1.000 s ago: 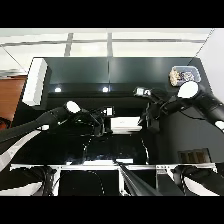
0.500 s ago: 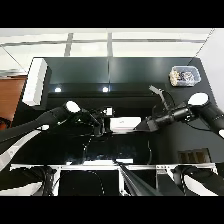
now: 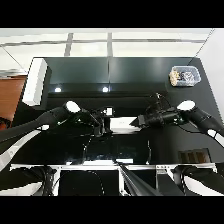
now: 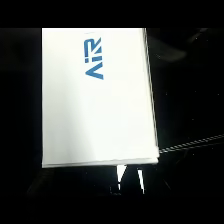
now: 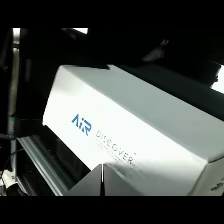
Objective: Fold the box and place the chain.
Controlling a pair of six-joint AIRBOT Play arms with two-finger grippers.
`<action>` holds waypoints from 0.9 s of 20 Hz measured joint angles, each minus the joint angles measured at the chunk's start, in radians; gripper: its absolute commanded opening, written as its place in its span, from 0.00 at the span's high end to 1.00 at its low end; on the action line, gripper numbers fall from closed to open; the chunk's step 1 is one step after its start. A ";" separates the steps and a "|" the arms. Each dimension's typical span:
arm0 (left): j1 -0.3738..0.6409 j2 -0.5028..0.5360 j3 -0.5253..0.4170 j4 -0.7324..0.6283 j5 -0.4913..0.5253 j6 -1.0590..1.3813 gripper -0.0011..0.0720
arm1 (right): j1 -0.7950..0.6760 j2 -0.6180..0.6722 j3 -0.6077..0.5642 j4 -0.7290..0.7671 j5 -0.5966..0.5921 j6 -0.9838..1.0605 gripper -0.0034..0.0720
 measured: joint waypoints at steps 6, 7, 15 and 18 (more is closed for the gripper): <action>0.000 0.000 0.000 0.000 0.002 0.000 0.54 | 0.012 -0.018 -0.002 -0.045 -0.044 0.011 0.93; 0.000 0.000 0.000 0.000 0.002 0.000 0.54 | 0.012 -0.018 0.000 -0.051 -0.048 0.010 0.93; 0.006 0.019 0.000 0.010 0.009 -0.063 0.01 | -0.114 0.089 0.222 -0.231 0.215 0.070 0.93; 0.007 0.090 0.000 0.125 -0.009 -0.184 0.01 | -0.273 0.201 0.284 -0.349 0.342 0.108 0.93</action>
